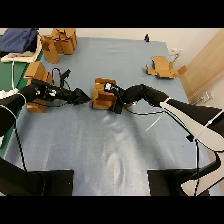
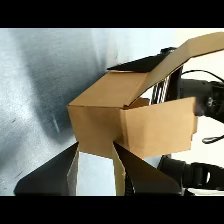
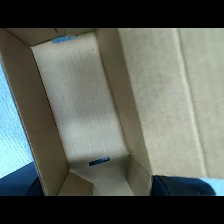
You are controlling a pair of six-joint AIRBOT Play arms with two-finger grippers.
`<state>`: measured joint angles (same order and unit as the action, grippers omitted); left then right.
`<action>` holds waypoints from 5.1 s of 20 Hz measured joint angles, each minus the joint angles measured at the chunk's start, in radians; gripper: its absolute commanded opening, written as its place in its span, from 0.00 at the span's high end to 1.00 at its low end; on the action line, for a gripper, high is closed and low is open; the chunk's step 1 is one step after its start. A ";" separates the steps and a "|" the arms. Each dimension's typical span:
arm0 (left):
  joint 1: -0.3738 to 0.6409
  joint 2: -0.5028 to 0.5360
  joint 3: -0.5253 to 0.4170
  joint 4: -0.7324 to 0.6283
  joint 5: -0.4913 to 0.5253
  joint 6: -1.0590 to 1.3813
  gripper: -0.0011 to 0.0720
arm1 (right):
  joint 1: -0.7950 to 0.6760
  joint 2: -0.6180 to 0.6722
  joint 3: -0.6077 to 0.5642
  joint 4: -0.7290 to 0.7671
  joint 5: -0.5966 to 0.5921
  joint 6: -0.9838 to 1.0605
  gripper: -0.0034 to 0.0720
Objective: Fold the box.
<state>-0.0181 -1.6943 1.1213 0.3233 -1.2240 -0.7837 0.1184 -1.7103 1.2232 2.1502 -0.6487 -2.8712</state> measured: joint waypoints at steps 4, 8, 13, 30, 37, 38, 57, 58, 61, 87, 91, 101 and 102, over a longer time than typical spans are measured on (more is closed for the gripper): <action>0.006 0.000 0.017 -0.011 -0.001 0.022 0.53 | 0.000 0.000 0.000 0.000 0.000 0.000 0.05; 0.010 0.000 0.027 -0.027 -0.003 0.029 0.53 | 0.000 0.000 0.000 0.000 0.000 0.000 0.05; -0.009 0.000 0.031 -0.047 0.002 0.034 0.53 | 0.000 0.000 0.000 0.000 0.000 -0.001 0.05; -0.095 0.006 0.042 0.042 0.103 -0.086 0.39 | 0.000 0.000 0.000 0.000 0.000 -0.001 0.05; -0.192 0.015 0.147 0.236 0.152 -0.279 0.40 | -0.001 0.000 0.000 0.003 0.000 0.002 0.05; -0.207 0.016 0.166 0.283 0.153 -0.323 0.40 | -0.001 0.000 0.000 0.003 0.000 0.002 0.06; -0.293 0.014 0.230 0.544 0.116 -0.568 0.42 | 0.000 0.000 0.000 -0.003 0.000 -0.002 0.05; -0.294 0.015 0.230 0.544 0.117 -0.570 0.44 | 0.000 0.000 0.000 -0.002 0.000 -0.002 0.05; -0.295 0.016 0.230 0.547 0.148 -0.604 0.43 | 0.000 0.000 0.000 -0.001 0.000 -0.001 0.06; -0.524 -0.018 0.326 1.138 0.215 -1.039 0.96 | -0.001 -0.002 -0.001 0.007 -0.006 0.006 0.06; -0.525 -0.019 0.326 1.106 0.214 -1.024 0.85 | -0.001 -0.002 -0.001 0.006 -0.006 0.004 0.06; -0.529 -0.020 0.325 1.061 0.222 -1.045 0.96 | 0.000 -0.002 -0.001 0.006 -0.007 0.003 0.06; -0.530 -0.019 0.326 1.046 0.227 -1.033 0.96 | 0.000 -0.002 0.000 0.001 -0.008 -0.002 0.05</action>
<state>-0.5484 -1.7138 1.4475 1.3697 -0.9966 -1.8172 0.1184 -1.7123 1.2232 2.1509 -0.6563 -2.8727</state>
